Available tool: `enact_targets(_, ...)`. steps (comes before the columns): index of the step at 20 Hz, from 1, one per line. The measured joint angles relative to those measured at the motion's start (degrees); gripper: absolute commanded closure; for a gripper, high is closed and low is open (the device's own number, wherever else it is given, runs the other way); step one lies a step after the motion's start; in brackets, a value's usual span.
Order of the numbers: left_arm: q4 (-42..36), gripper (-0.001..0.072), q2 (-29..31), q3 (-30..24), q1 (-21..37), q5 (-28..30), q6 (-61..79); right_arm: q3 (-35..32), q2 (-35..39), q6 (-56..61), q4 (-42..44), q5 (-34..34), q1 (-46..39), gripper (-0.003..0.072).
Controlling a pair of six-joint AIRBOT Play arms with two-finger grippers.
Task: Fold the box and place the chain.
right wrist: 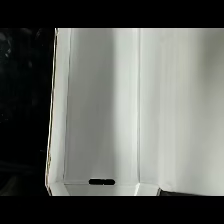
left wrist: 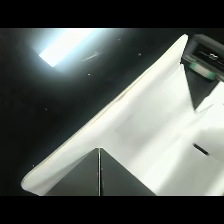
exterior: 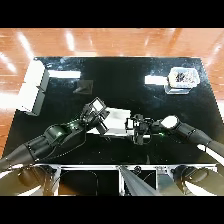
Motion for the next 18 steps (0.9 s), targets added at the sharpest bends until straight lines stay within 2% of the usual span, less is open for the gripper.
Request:
enact_targets(3, -0.15, 0.0688, -2.62, 0.00, 0.02, -2.05, -0.55, 0.00, 0.00, 0.00, -0.20, 0.09, 0.00, 0.0066)
enact_targets(7, -4.13, 0.0688, -6.03, 0.07, 0.04, -1.70, -0.79, 0.00, 0.00, -0.02, -0.46, 0.26, 0.00, 0.0065)
enact_targets(13, -6.67, 0.0688, -7.56, 0.42, 0.09, 5.57, -2.54, 0.00, 0.00, -0.04, -0.50, 0.33, 0.02, 0.0066)
enact_targets(18, -6.71, 0.0688, -7.65, 3.54, 0.92, 9.22, -3.37, 0.02, 0.00, -0.02, -0.26, -0.20, 0.00, 0.0066)
